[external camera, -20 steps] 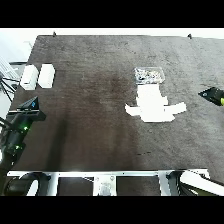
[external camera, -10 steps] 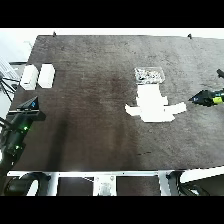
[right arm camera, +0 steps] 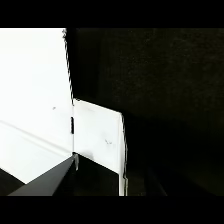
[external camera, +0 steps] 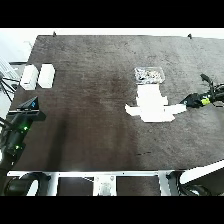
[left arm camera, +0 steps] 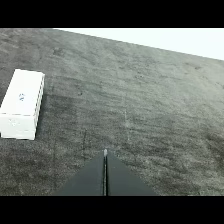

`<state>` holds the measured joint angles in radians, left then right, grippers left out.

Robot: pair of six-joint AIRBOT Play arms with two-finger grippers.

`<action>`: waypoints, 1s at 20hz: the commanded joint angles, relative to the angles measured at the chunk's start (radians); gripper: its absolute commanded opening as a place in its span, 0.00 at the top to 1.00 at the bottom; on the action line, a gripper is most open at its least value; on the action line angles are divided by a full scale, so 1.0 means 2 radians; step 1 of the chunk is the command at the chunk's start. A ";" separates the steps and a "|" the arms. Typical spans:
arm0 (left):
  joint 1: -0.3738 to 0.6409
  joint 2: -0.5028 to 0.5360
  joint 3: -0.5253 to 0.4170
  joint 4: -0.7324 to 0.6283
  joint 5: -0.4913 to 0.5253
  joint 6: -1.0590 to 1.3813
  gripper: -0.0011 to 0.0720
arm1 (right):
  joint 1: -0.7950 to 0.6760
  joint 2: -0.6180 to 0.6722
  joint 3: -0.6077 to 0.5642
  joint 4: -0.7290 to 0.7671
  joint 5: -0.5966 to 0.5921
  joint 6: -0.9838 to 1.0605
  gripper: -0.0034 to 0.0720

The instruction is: Fold the box and place the chain.

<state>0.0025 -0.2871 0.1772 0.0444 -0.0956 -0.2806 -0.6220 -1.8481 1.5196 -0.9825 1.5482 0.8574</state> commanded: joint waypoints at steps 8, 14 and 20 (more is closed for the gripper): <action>0.000 0.000 0.000 0.000 0.000 0.000 0.95 | 0.028 -0.040 0.000 0.003 0.043 -0.001 0.46; 0.000 0.000 0.000 0.000 0.000 0.000 0.95 | 0.053 -0.045 -0.002 0.054 0.062 -0.008 0.94; 0.000 0.000 0.000 0.000 0.000 0.000 0.95 | 0.077 0.041 -0.140 0.139 0.005 -0.002 0.95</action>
